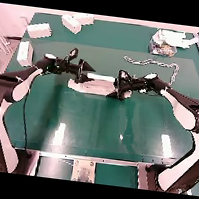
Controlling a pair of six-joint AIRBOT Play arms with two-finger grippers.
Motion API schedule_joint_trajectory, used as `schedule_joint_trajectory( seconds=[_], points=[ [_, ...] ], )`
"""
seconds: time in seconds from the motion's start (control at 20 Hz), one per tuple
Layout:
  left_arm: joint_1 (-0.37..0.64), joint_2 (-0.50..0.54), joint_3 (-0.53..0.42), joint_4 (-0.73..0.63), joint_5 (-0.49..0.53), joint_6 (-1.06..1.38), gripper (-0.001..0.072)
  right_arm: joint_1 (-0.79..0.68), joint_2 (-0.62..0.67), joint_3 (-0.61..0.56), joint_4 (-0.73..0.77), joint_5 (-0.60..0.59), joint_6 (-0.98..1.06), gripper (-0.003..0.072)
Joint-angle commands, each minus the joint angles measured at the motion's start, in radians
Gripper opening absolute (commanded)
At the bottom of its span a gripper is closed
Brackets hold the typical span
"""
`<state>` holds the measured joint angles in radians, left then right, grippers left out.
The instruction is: Fold the box and place the chain.
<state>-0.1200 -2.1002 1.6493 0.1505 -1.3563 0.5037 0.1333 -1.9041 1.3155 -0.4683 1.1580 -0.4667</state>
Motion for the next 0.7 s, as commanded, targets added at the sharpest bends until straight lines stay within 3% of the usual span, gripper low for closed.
schedule_joint_trajectory(
  seconds=[0.0, 0.2, 0.25, 0.3, 0.35, 0.45, 0.65],
  points=[
    [0.026, 0.0, 0.053, -0.011, -0.101, -0.01, 0.0566, 0.0, 0.0, 0.0, 0.0, -0.001, 0.0, 0.0574],
    [0.111, 0.0, 0.122, -0.011, -0.241, -0.069, 0.0565, 0.0, 0.0, 0.0, 0.0, -0.001, 0.0, 0.0574],
    [0.135, 0.0, 0.138, -0.021, -0.29, -0.096, 0.053, 0.0, 0.0, 0.0, 0.001, -0.001, 0.0, 0.0574],
    [0.157, 0.0, 0.153, -0.034, -0.352, -0.111, 0.0339, 0.0, 0.0, 0.0, 0.001, -0.001, 0.0, 0.0574],
    [0.175, 0.0, 0.169, -0.023, -0.412, -0.111, 0.003, 0.0, 0.0, 0.0, 0.001, -0.001, 0.0, 0.0574],
    [0.201, 0.003, 0.183, -0.024, -0.48, -0.113, 0.0017, 0.0, 0.0, 0.0, 0.001, -0.001, 0.0, 0.0574],
    [0.19, 0.083, 0.175, 0.057, -0.454, -0.232, 0.0013, 0.0, 0.0, 0.0, 0.001, -0.001, 0.0, 0.0574]
  ],
)
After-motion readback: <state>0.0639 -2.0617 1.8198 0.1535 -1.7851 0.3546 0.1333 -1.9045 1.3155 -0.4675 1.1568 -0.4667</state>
